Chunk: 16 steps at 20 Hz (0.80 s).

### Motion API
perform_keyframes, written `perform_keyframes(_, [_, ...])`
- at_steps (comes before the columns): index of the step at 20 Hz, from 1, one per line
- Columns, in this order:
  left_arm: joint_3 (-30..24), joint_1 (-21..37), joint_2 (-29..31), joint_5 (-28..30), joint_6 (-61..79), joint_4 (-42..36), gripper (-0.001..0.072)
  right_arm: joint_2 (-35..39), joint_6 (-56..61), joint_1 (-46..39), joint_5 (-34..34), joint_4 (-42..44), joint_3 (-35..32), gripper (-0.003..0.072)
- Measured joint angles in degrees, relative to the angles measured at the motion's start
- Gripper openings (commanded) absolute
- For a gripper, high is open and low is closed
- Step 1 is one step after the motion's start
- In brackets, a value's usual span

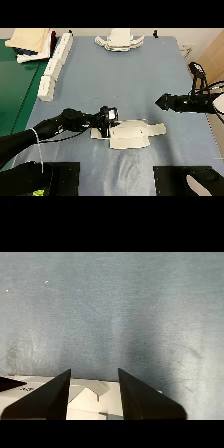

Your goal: Fold the box.

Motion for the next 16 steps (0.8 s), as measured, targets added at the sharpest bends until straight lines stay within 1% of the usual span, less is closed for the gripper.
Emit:
perform_keyframes(5, [-0.3,-0.1,0.0,-0.2,0.3,0.0,0.0012,0.0,0.0,0.0,0.1,0.4,0.0,0.0443])
perform_keyframes(10, [-0.4,0.0,0.5,-2.5,0.3,0.5,0.0012,0.0,0.0,0.0,0.1,0.5,0.0,0.0443])
perform_keyframes(14, [-0.4,2.5,3.0,-4.6,-1.7,0.9,0.0012,0.0,0.0,0.0,0.1,0.6,0.0,0.0443])
perform_keyframes(16, [-0.4,4.4,4.0,-7.0,-3.8,1.9,0.0011,0.0,0.0,0.0,0.1,0.5,0.0,0.0443])
